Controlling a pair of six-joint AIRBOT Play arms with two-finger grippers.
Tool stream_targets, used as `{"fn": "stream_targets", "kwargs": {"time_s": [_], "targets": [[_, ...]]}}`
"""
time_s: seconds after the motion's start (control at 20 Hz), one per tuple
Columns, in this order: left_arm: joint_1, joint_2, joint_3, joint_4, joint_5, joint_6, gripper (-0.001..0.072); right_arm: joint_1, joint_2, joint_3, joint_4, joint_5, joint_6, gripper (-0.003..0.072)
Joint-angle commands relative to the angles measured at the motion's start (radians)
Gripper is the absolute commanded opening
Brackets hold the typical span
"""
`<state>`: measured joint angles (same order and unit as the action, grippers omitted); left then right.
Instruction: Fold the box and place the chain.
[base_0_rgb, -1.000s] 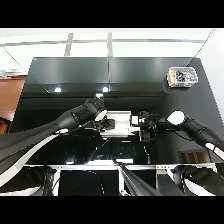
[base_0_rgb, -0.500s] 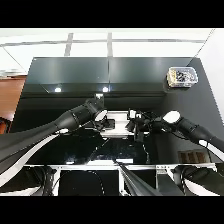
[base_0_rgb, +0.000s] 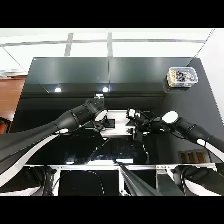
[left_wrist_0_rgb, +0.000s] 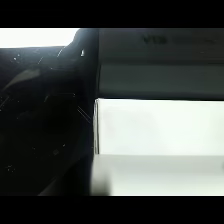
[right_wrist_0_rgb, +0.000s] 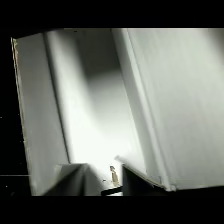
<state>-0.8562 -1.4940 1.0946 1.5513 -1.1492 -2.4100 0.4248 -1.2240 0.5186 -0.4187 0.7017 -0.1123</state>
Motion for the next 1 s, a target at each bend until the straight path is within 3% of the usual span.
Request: {"fn": "stream_targets", "kwargs": {"time_s": [0.0, 0.15, 0.4, 0.6, 0.7, 0.95], "targets": [[0.0, 0.0, 0.001, -0.01, 0.004, -0.001, 0.0024, 0.001, 0.006, 0.001, -0.018, 0.023, 0.084, 0.0009], [0.001, 0.0, 0.001, -0.032, 0.006, 0.0, 0.0024, -0.024, 0.059, 0.021, -0.158, 0.072, 0.399, 0.001], [0.001, 0.0, 0.001, -0.031, 0.004, 0.0, 0.0024, -0.335, 0.198, 0.189, -0.448, 0.512, 0.81, 0.0009], [0.001, 0.0, 0.001, -0.031, 0.007, 0.0, 0.0024, -0.686, 0.204, 0.129, -0.491, 0.5, 1.223, 0.0009], [0.001, 0.0, 0.001, -0.033, 0.008, 0.0, 0.0024, -0.79, 0.195, 0.039, -0.481, 0.491, 1.301, 0.0008], [0.001, 0.0, 0.001, -0.047, 0.003, 0.0, 0.0026, -0.731, 0.096, -0.118, -0.239, 0.466, 1.225, 0.0008]]}}
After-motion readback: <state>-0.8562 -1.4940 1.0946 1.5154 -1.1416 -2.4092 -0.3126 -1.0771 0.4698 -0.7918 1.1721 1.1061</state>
